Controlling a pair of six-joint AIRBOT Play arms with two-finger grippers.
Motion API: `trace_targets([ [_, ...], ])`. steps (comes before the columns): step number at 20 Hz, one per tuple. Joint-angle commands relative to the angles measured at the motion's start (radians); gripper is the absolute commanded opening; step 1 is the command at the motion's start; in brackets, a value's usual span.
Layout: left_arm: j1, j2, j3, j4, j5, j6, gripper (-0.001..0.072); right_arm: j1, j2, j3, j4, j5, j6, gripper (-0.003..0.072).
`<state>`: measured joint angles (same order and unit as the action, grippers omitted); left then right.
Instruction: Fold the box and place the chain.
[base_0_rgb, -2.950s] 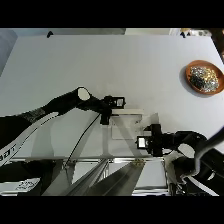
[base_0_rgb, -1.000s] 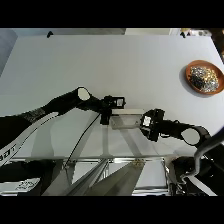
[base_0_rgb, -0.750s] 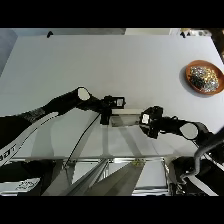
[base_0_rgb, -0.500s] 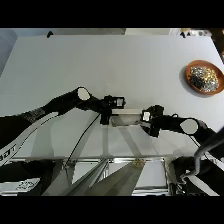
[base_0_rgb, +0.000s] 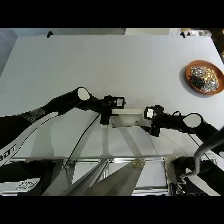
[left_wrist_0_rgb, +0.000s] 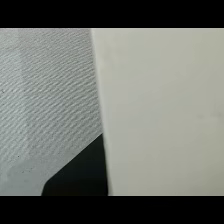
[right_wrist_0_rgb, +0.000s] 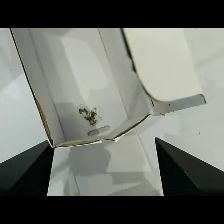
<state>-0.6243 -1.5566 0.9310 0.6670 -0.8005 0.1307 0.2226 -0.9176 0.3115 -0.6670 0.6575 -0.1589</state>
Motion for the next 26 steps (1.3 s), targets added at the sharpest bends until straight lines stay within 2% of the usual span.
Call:
trace_targets([
  [1, -0.001, 0.000, 0.000, 0.000, 0.000, 0.000, 0.0012, -0.019, -0.027, 0.003, 0.074, 0.024, -0.066, 0.0686],
  [10, -0.001, 0.000, 0.000, 0.000, 0.000, 0.000, 0.0012, -0.019, -0.203, 0.121, 0.075, 0.120, -0.138, 0.0686],
  [18, -0.001, 0.000, 0.000, 0.000, 0.000, 0.000, 0.0012, -0.019, -0.284, 0.129, 0.113, 0.180, -0.270, 0.0683],
  [20, -0.001, 0.000, 0.000, 0.000, 0.000, 0.000, 0.0012, -0.019, -0.285, 0.129, 0.113, 0.183, -0.269, 0.0642],
  [23, -0.001, 0.000, 0.000, 0.000, 0.000, 0.000, 0.0012, -0.019, -0.286, 0.129, 0.114, 0.187, -0.278, 0.0631],
  [25, -0.001, 0.000, 0.000, 0.000, 0.000, 0.000, 0.0012, -0.019, -0.289, 0.129, 0.116, 0.192, -0.295, 0.0564],
  [26, -0.001, 0.000, 0.000, 0.000, 0.000, 0.000, 0.0012, -0.019, -0.295, 0.129, 0.119, 0.192, -0.296, 0.0564],
])
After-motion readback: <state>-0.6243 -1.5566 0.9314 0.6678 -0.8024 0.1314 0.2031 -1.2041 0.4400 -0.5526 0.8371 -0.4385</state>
